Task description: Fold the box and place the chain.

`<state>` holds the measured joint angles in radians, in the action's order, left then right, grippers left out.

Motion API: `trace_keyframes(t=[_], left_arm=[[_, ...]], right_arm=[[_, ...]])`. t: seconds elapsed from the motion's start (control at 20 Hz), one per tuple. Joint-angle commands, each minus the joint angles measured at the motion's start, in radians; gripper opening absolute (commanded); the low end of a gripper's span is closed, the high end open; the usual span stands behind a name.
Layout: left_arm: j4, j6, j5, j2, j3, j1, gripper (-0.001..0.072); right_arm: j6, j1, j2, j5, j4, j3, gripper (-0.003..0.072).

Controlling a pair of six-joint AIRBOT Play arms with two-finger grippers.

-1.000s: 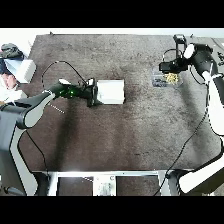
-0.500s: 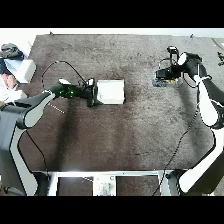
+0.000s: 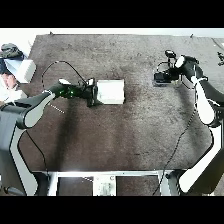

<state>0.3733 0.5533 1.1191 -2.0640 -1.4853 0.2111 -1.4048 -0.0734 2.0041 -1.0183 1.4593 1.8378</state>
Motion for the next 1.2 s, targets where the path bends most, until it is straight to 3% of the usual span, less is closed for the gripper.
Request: trace_keyframes(t=[0.0, 0.25, 0.85, 1.15], left_arm=[[0.0, 0.001, 0.0, 0.0, 0.0, -0.001, 0.0397], [0.0, 0.001, 0.0, 0.0, 0.0, -0.001, 0.0397], [0.0, 0.001, 0.0, 0.0, 0.0, -0.001, 0.0397], [0.0, 0.001, 0.0, 0.0, 0.0, -0.001, 0.0397]], right_arm=[[-0.002, 0.0, 0.005, 0.005, -0.001, 0.001, 0.002], [-0.001, 0.0, -0.059, 0.032, 0.002, 0.001, 0.0017], [0.027, 0.003, -0.291, -0.058, -0.007, 0.001, 0.0017], [0.141, 0.082, -0.485, -0.06, -0.016, 0.001, 0.0017]])
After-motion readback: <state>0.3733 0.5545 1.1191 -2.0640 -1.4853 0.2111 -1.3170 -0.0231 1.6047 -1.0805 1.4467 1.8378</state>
